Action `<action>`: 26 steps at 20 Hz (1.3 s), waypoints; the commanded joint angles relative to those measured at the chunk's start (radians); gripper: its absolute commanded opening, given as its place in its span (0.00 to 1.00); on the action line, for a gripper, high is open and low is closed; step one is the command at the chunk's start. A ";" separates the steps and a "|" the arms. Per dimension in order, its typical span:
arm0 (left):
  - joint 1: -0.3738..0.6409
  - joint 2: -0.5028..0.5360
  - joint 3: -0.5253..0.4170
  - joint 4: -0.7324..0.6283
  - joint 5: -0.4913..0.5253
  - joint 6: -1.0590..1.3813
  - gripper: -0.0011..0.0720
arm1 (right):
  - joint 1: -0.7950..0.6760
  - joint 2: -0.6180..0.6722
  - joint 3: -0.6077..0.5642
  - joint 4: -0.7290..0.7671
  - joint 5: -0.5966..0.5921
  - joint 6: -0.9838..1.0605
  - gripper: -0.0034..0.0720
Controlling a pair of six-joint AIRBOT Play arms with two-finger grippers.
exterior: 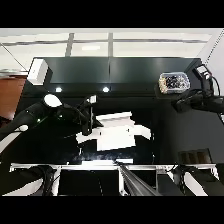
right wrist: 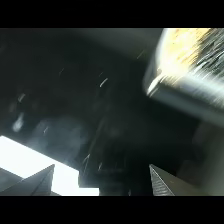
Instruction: Fold the box and place the chain.
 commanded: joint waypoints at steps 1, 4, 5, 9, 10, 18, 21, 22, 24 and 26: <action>-0.034 0.012 -0.028 0.043 0.086 0.110 0.05 | 0.006 -0.015 -0.010 0.192 -0.017 -0.221 0.98; -0.014 -0.061 -0.028 0.053 0.093 0.109 0.05 | 0.072 -0.025 -0.116 0.430 0.058 -0.507 0.98; -0.014 -0.079 -0.028 0.053 0.098 0.110 0.05 | 0.113 -0.025 -0.151 0.452 0.056 -0.530 0.98; -0.015 -0.092 -0.028 0.079 0.113 0.110 0.05 | 0.328 -0.026 -0.235 0.452 -0.035 -0.535 0.98; -0.015 -0.092 -0.028 0.092 0.125 0.110 0.05 | 0.378 -0.026 -0.238 0.449 -0.064 -0.536 0.98; -0.015 -0.096 -0.028 0.105 0.133 0.105 0.05 | 0.554 -0.029 -0.309 0.256 -0.077 -0.539 0.98; -0.015 -0.096 -0.027 0.105 0.132 0.105 0.05 | 0.608 -0.029 -0.341 0.252 -0.055 -0.543 0.98; -0.015 -0.096 -0.027 0.105 0.132 0.105 0.05 | 0.632 -0.029 -0.354 0.252 -0.058 -0.558 0.98; -0.015 -0.096 -0.027 0.105 0.132 0.105 0.05 | 0.686 -0.029 -0.375 0.252 -0.090 -0.569 0.98; -0.015 -0.096 -0.027 0.105 0.130 0.105 0.05 | 0.727 -0.029 -0.391 0.252 -0.158 -0.569 0.98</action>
